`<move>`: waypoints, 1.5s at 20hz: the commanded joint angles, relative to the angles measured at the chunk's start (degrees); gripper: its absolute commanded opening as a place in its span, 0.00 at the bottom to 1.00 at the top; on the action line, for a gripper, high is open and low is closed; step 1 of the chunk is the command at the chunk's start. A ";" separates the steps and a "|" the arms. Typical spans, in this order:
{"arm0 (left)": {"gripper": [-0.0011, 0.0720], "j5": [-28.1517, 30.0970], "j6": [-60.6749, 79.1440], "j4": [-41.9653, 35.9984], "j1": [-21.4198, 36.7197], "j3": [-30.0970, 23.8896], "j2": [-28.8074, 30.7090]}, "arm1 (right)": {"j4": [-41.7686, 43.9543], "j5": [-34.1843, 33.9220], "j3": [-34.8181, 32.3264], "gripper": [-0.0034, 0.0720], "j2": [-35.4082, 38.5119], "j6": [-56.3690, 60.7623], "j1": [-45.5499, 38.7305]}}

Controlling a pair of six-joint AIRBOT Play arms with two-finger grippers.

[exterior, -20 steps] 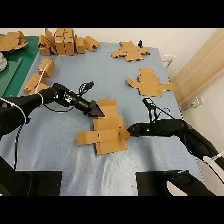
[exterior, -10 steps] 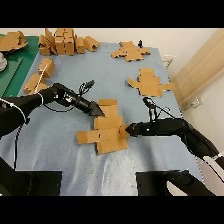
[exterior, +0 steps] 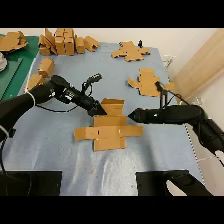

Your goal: Fold the box.

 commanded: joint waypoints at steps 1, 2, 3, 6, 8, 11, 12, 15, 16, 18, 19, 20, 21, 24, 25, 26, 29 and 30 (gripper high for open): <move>0.03 5.44 13.57 -1.88 -0.48 -6.29 6.29 | -3.26 0.20 4.15 0.43 4.24 8.76 -3.39; 0.03 6.93 18.47 -4.70 -0.48 -9.62 7.89 | -3.19 0.46 4.35 0.39 5.95 10.21 -4.22; 0.03 8.07 22.84 -8.17 -0.48 -12.70 8.90 | -3.23 0.48 4.33 0.27 7.34 11.54 -4.31; 0.03 10.56 36.52 -18.60 -0.61 -21.46 9.46 | -3.23 0.42 4.33 0.07 8.55 11.78 -4.24; 0.03 12.96 38.86 -19.08 -0.90 -24.57 9.49 | -3.26 0.48 4.31 0.07 7.85 11.80 -4.24; 0.03 12.94 40.63 -18.91 -0.96 -25.16 9.49 | -3.23 0.44 4.31 0.07 5.14 11.78 -4.04; 0.03 12.94 41.40 -18.78 -1.03 -25.16 9.46 | -3.21 0.44 4.31 0.07 4.28 11.78 -3.56; 0.03 12.50 43.76 -17.27 -1.70 -25.14 9.49 | -3.23 0.68 4.28 0.07 1.73 11.74 -1.42; 0.03 12.33 44.46 -17.09 -2.16 -25.16 9.46 | -3.23 0.92 4.26 0.07 0.98 11.74 -0.57; 0.03 11.69 45.07 -16.98 -3.06 -25.14 9.49 | -3.52 2.10 4.26 0.07 -0.28 11.72 1.01; 0.03 11.10 45.16 -16.94 -3.45 -24.98 9.49 | -3.80 2.56 4.26 0.07 -0.85 11.72 1.55; 0.03 10.29 45.16 -16.94 -3.63 -24.83 9.49 | -4.11 2.93 4.26 0.06 -1.40 11.74 1.88; 0.03 9.90 45.11 -16.92 -3.80 -24.70 9.49 | -4.11 3.02 4.26 0.05 -1.99 11.72 1.95; 0.03 8.87 45.00 -16.22 -3.82 -24.70 9.49 | -4.11 3.08 4.26 0.05 -2.80 11.69 1.95; 0.03 8.87 44.54 -15.10 -3.82 -24.70 9.49 | -4.09 3.23 4.26 0.05 -2.86 11.72 1.95; 0.03 8.87 43.80 -13.66 -3.82 -24.70 9.46 | -4.11 3.45 4.24 0.05 -2.86 11.69 1.95; 0.03 9.14 42.62 -11.37 -3.82 -24.70 9.49 | -4.09 4.02 4.26 0.05 -2.86 11.69 1.95; 0.03 10.32 42.62 -11.65 -3.82 -24.65 9.57 | -4.09 4.11 4.24 0.05 -2.86 11.69 2.01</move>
